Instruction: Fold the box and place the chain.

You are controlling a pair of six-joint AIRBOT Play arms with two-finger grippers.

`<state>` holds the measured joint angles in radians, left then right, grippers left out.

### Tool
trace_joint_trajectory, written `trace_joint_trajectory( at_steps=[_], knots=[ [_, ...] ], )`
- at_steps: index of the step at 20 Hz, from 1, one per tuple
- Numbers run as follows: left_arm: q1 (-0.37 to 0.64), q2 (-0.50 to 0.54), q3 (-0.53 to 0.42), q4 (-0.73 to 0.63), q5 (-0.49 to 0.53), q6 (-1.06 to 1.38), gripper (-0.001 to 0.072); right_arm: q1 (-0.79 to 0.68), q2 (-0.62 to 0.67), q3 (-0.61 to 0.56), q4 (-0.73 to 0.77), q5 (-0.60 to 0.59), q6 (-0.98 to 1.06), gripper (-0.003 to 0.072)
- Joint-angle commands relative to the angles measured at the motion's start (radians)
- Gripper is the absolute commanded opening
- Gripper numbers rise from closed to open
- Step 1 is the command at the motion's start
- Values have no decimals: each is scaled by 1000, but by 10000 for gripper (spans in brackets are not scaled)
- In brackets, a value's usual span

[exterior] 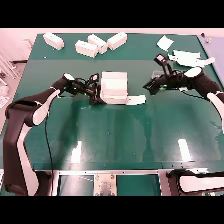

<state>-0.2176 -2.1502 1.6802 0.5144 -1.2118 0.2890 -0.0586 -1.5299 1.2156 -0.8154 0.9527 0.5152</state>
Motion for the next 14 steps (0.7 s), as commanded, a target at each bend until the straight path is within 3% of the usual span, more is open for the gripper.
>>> trace_joint_trajectory(
  at_steps=[1,6,14],
  knots=[
    [0,0,0,1,0,0,592,-66,3,-12,-77,60,319,1],
    [0,0,0,1,0,0,592,-113,-35,-55,-78,98,494,1],
    [0,0,0,1,0,0,592,-20,-171,-54,87,118,494,0]
  ],
)
